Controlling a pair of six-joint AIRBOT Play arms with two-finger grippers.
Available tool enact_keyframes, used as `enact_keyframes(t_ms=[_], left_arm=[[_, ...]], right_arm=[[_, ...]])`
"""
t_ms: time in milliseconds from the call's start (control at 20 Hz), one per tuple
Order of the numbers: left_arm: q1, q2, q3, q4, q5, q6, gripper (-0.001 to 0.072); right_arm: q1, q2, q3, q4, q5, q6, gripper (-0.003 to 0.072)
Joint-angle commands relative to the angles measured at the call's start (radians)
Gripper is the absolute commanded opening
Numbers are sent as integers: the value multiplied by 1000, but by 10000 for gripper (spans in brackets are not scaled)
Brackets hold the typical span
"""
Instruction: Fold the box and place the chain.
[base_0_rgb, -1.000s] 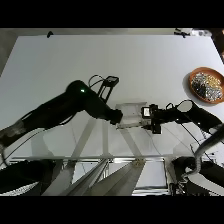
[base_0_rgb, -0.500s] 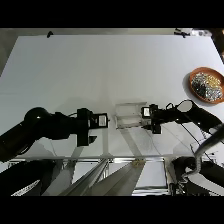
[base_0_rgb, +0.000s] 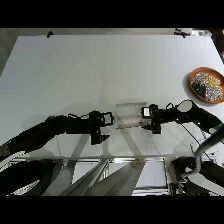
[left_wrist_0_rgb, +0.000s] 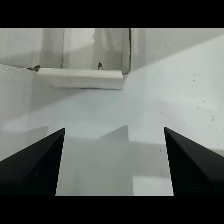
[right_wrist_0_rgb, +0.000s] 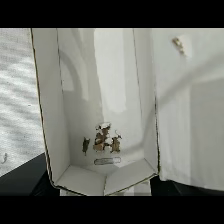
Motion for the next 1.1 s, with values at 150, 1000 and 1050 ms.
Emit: enact_keyframes(t_ms=[150,1000,1050], left_arm=[[-2,-102,66,-98,-59,38,705],[-2,-232,148,-99,-31,56,705],[-2,-241,156,-99,-19,56,705]], right_arm=[[0,1,1,0,0,0,433],[0,1,1,0,0,0,433],[0,1,1,0,0,0,433]])
